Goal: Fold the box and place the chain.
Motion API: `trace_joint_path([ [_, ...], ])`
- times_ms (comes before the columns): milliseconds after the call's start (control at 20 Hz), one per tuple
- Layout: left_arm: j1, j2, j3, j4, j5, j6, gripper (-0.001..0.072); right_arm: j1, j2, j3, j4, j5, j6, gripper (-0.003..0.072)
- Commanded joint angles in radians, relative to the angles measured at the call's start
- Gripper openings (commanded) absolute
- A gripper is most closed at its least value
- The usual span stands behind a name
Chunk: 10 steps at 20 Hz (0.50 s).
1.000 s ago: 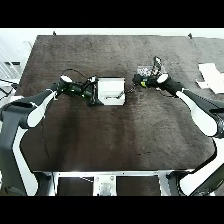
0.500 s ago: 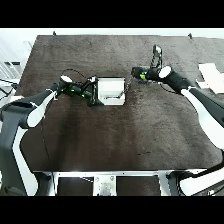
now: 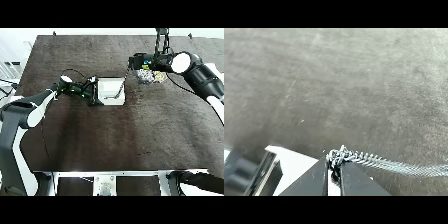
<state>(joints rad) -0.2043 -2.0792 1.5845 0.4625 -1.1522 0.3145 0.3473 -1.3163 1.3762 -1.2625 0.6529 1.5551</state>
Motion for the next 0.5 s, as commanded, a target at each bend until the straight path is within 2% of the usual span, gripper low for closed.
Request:
trace_joint_path([
  [0, 0.001, 0.0, 0.0, 0.0, 0.0, 0.0, 0.0407, 0.067, 0.076, -0.002, -0.116, 0.075, 0.088, 0.0004],
  [450, 0.001, 0.0, 0.0, 0.0, 0.0, 0.0, 0.0408, 0.182, 0.099, -0.021, -0.114, 0.071, 0.141, 0.0004],
])
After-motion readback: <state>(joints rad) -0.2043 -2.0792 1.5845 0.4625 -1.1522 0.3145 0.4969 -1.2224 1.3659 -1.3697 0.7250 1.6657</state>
